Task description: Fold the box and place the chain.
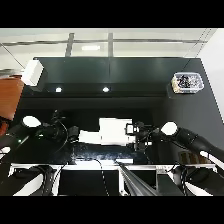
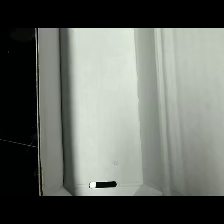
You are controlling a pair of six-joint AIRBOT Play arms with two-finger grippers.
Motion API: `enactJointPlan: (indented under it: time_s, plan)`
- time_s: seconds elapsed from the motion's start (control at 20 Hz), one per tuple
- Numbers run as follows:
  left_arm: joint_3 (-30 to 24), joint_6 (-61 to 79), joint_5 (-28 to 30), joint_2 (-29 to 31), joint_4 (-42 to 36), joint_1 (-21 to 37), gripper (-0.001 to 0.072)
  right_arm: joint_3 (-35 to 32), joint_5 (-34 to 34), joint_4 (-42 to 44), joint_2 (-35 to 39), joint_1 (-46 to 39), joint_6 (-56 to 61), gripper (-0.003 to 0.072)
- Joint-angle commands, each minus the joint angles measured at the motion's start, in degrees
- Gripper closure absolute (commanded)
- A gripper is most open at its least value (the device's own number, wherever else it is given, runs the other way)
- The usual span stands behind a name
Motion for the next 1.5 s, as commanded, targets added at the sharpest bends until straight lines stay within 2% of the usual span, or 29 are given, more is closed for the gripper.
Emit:
enactJointPlan:
  time_s: [0.0,0.05,0.1,0.15,0.2,0.25,0.3,0.45,0.65,0.8,1.05,1.45]
  plan:
    - [-0.09,-0.17,2.60,-1.81,-3.21,-4.37,0.0680,0.02,-0.02,0.02,-0.02,0.04,0.02,0.0297]
    - [0.09,-0.15,2.51,-1.79,-4.35,-4.35,0.0679,0.02,-0.02,0.02,-0.02,0.04,0.04,0.0297]
    - [0.66,-0.13,2.01,-1.79,-4.44,-4.33,0.0617,0.02,-0.02,0.02,-0.02,0.04,0.02,0.0296]
    - [1.42,0.28,1.07,-1.75,-4.39,-4.33,0.0435,0.02,-0.02,0.02,-0.02,0.04,0.02,0.0297]
    - [2.49,1.64,-0.17,-1.53,-4.24,-4.33,0.0194,0.02,-0.02,0.02,-0.02,0.04,0.02,0.0297]
    - [3.52,1.57,-1.42,-1.42,-4.24,-4.33,0.0055,0.02,-0.02,0.02,-0.02,0.04,0.02,0.0297]
    - [4.79,1.57,-3.04,-1.44,-4.24,-4.33,0.0021,0.02,-0.02,0.02,-0.02,0.04,0.02,0.0297]
    - [7.96,1.51,-6.32,-1.42,-4.68,-4.42,0.0019,0.02,-0.02,0.02,-0.02,0.04,0.02,0.0297]
    - [8.41,1.51,-7.10,-1.38,-9.29,-5.18,0.0019,0.02,-0.02,0.02,-0.02,0.04,0.02,0.0297]
    - [8.44,1.03,-6.19,-1.36,-9.46,-9.40,0.0020,0.02,-0.02,0.02,-0.02,0.04,0.02,0.0297]
    - [8.44,-3.56,-1.07,-0.17,-8.72,-16.35,0.0020,0.02,-0.02,0.02,-0.02,0.04,0.02,0.0297]
    - [8.48,-9.27,-0.72,2.97,-5.90,-17.75,0.0021,0.02,-0.02,0.02,-0.02,0.04,0.02,0.0297]
